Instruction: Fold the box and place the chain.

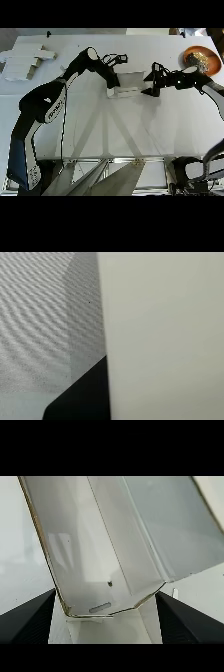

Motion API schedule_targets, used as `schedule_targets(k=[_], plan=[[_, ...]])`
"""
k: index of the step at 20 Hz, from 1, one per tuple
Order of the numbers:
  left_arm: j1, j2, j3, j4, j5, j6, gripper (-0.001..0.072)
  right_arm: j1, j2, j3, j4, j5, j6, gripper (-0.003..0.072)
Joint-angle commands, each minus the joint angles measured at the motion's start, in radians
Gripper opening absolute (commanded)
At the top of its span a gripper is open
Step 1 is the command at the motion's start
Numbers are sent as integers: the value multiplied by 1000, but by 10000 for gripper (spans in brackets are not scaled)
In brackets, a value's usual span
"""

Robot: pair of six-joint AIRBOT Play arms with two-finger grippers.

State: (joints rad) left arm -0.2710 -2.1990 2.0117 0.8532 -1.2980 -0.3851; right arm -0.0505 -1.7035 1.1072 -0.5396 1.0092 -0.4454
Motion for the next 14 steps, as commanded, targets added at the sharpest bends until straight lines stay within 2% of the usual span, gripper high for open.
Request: schedule_targets(k=[1, 5, 14], plan=[[-1, 0, 0, 0, 0, 0, 17, 0, -32, 6, 49, 2, -38, 685], [-1, 0, 0, 0, 0, 0, 17, 11, -71, 34, 55, 58, -49, 685], [-1, 0, 0, 0, 0, 0, 17, 50, -73, 34, 0, 109, -34, 685]])
